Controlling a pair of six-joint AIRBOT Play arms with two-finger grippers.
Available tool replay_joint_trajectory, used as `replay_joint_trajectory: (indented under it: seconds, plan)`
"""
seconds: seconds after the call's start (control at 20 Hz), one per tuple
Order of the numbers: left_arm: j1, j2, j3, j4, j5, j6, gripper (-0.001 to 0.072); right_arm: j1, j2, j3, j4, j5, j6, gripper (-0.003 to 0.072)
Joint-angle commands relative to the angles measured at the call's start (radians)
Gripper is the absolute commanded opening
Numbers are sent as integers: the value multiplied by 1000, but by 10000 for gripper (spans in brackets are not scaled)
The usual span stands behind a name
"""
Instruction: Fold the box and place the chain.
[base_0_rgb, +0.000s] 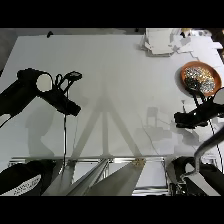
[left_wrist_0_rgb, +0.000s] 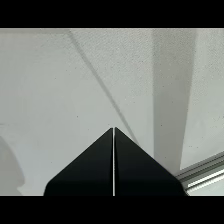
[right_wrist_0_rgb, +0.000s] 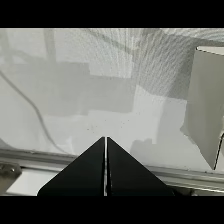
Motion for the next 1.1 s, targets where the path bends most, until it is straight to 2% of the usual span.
replay_joint_trajectory:
  seconds: [0.0,0.35,0.6,0.7,0.8,0.9,1.0,1.05]
  plan:
    - [0,1,0,0,0,0,11,0,1,0,0,0,0,17]
    - [0,1,0,0,0,0,11,0,0,0,0,-4,-10,17]
    - [0,1,0,0,0,0,11,-1,0,31,28,-88,10,16]
    - [0,1,0,0,0,0,11,-1,0,115,-66,-85,15,15]
    - [0,1,0,0,0,0,11,-10,0,215,-238,-82,36,15]
    - [0,1,0,0,0,0,11,-67,-10,305,-451,-82,55,15]
    - [0,1,0,0,0,0,11,-175,-38,353,-599,-83,23,24]
    - [0,1,0,0,0,0,11,-242,-56,357,-625,-93,15,193]
